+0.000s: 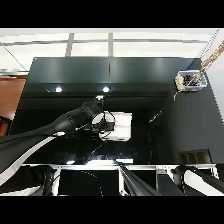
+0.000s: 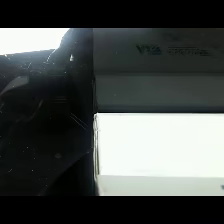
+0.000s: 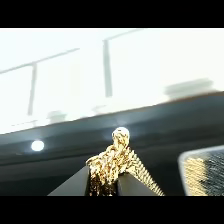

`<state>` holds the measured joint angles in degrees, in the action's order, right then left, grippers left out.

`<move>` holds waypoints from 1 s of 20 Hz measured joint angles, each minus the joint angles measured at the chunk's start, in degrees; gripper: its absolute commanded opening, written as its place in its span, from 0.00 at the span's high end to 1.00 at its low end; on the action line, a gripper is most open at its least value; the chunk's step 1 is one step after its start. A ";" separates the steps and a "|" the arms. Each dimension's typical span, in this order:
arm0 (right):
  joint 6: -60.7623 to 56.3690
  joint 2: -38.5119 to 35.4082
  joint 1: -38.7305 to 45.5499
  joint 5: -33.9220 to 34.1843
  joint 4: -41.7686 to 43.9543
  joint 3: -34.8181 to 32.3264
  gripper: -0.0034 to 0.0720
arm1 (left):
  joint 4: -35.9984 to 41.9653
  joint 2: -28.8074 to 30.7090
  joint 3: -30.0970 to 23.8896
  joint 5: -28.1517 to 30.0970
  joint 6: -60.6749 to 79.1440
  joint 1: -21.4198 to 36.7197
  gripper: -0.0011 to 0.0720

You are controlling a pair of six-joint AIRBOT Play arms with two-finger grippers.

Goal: Fold the box and place the chain.

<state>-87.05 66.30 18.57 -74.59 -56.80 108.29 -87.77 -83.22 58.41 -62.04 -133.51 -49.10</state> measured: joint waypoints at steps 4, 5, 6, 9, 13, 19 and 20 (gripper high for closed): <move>3.82 -6.27 -3.80 -3.54 3.06 -3.61 0.95 | 0.00 0.00 0.00 0.00 0.00 -0.02 0.95; 5.03 -7.91 -5.64 -4.57 3.50 -5.14 0.95 | 0.00 -0.02 0.00 0.00 0.00 0.00 0.95; 6.12 -9.20 -7.52 -5.81 3.93 -6.49 0.95 | -0.02 -0.02 0.00 0.00 0.00 -0.02 0.95; 8.72 -11.74 -13.46 -10.36 5.20 -9.81 0.95 | 0.00 -0.02 0.00 0.00 0.00 0.00 0.95; 10.38 -12.92 -19.54 -13.62 9.09 -11.93 0.95 | -0.02 -0.02 0.00 0.02 0.00 -0.02 0.95; 11.56 -13.25 -22.29 -14.36 18.67 -12.63 0.95 | -0.02 -0.02 0.00 0.00 0.00 -0.02 0.95; 11.89 -13.29 -22.40 -13.92 20.90 -12.68 0.95 | -0.02 0.00 0.00 0.00 0.00 -0.02 0.95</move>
